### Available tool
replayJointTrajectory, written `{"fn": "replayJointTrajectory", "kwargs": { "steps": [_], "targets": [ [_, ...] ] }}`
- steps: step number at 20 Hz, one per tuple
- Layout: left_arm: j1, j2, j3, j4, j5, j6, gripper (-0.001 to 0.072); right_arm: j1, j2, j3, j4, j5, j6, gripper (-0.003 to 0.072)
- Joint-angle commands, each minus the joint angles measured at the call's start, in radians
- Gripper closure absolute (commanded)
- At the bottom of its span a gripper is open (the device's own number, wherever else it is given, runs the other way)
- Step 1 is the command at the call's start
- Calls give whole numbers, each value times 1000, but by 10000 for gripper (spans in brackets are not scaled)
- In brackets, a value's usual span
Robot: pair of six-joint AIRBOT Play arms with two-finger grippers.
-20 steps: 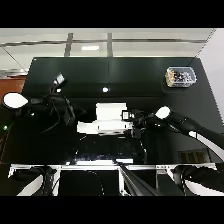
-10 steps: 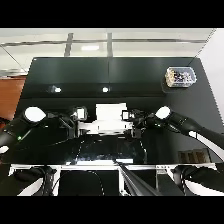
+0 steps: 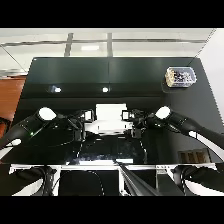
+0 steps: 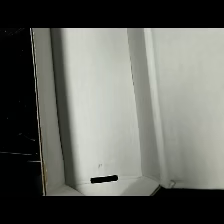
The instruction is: Fold the box and place the chain.
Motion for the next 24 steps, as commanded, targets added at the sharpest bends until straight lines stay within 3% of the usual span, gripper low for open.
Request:
{"fn": "replayJointTrajectory", "kwargs": {
  "steps": [1,3,13,16,19,20,21,22,23,24],
  "targets": [
    [-6,-13,4,-35,0,4,432,0,-1,1,0,0,0,518],
    [-6,-13,6,-37,0,4,472,0,-1,1,0,0,0,519],
    [-33,-71,11,-191,19,21,472,0,-1,1,0,0,0,518],
    [-68,-103,21,-196,93,6,472,0,-1,1,0,0,0,519],
    [-68,-105,22,-230,102,8,472,0,-1,1,0,0,0,518],
    [-68,-106,23,-230,102,8,511,0,-1,1,0,0,0,518],
    [-68,-106,23,-227,101,8,628,0,-1,1,0,0,0,518],
    [-70,-106,23,-223,100,8,647,0,-1,1,0,0,0,518],
    [-72,-106,23,-222,102,8,629,0,-1,1,0,0,0,518],
    [-75,-106,23,-219,101,8,518,0,-1,1,0,0,0,519]
  ]
}}
